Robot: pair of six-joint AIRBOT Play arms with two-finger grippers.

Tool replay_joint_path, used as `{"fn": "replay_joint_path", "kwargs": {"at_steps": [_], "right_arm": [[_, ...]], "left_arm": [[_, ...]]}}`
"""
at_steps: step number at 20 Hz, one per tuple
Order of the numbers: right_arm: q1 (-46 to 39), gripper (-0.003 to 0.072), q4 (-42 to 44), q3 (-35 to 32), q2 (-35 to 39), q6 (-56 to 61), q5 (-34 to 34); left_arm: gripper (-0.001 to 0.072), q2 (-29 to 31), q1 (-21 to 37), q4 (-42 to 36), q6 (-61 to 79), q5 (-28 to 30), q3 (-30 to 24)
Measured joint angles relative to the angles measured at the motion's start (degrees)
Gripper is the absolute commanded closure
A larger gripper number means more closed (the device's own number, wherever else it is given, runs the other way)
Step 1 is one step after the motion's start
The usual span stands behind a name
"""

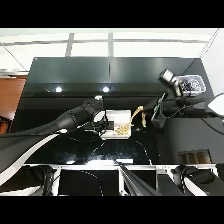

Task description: Fold the box and place the chain.

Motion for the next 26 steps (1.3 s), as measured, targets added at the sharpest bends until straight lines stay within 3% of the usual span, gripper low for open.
{"fn": "replay_joint_path", "kwargs": {"at_steps": [9, 18, 26], "right_arm": [[0.66, 0.0668, 14.38, 7.04, 0.33, 9.27, 4.87], [7.72, 0.0667, 7.43, 0.79, -9.01, 11.78, 0.48], [8.46, 0.0667, 6.38, 0.07, -13.07, 11.96, -2.69]], "left_arm": [[0.0679, 0.0, 0.0, -0.02, -0.02, -0.04, 0.0], [0.0679, 0.0, 0.0, -0.02, -0.04, -0.02, 0.0], [0.0679, 0.0, 0.0, -0.02, -0.04, -0.02, 0.0]]}}
